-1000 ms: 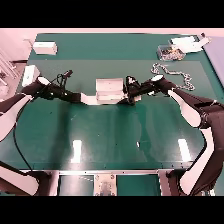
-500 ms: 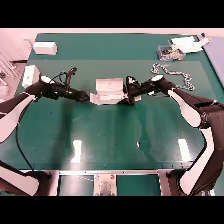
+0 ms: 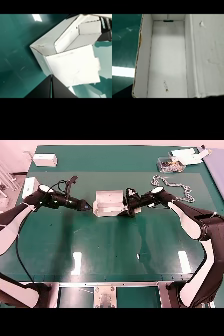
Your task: Fold the box and place the chain.
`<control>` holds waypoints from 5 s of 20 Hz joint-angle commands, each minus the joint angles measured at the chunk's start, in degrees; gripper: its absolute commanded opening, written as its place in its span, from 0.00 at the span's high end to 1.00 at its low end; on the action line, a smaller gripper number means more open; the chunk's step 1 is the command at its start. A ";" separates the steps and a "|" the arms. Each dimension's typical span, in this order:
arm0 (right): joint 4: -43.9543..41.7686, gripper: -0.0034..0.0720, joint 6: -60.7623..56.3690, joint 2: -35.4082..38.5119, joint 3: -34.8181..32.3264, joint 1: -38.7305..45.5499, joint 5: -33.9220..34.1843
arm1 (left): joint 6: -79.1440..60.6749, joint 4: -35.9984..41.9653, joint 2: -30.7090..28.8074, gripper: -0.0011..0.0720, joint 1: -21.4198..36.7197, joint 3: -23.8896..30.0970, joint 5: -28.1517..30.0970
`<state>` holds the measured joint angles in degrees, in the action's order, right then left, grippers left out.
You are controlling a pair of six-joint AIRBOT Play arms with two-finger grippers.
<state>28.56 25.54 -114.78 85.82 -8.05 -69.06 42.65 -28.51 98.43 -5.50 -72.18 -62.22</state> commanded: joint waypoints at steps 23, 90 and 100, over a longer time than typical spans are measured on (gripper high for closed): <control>-0.02 0.18 0.00 0.00 -0.02 -0.02 -0.02 | 9.86 2.78 -0.04 0.57 -1.86 -0.17 1.53; -0.02 0.18 0.00 0.00 -0.02 -0.02 -0.02 | 64.94 -40.35 3.52 0.57 -19.17 -16.63 3.54; -0.02 0.18 0.00 0.00 -0.02 -0.02 -0.02 | 67.01 -45.38 7.06 0.58 -20.74 -21.75 0.24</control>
<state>28.49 25.54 -114.78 85.82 -8.03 -69.01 108.97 -71.94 104.97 -25.76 -92.97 -61.41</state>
